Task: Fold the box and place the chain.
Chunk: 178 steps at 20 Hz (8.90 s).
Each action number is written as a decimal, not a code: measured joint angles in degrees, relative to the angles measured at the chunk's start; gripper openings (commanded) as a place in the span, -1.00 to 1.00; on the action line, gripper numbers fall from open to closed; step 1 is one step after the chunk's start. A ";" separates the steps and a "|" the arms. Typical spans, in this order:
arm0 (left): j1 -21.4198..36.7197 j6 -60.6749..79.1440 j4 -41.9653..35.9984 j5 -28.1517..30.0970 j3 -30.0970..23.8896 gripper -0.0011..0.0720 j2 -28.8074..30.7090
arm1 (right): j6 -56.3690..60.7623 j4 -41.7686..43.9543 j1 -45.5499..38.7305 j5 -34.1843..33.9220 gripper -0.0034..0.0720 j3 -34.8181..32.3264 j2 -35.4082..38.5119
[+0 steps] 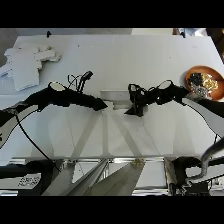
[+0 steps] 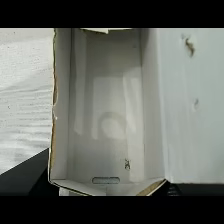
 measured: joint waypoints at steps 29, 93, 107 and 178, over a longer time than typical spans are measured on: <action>-10.01 -40.92 27.61 6.82 3.96 0.48 7.39 | 0.17 0.07 0.04 0.04 -0.09 -0.04 0.00; -24.35 -92.11 60.72 -9.55 17.59 -0.95 -2.05 | 0.20 0.09 0.04 0.00 -0.09 -0.04 0.00; -24.00 -90.07 61.07 -8.57 17.59 0.79 -0.44 | 0.11 0.02 0.04 -0.04 -0.09 -0.02 0.00; 2.84 60.41 -3.23 -8.81 1.66 0.00 -6.23 | 0.09 0.04 0.04 0.00 -0.09 -0.02 0.00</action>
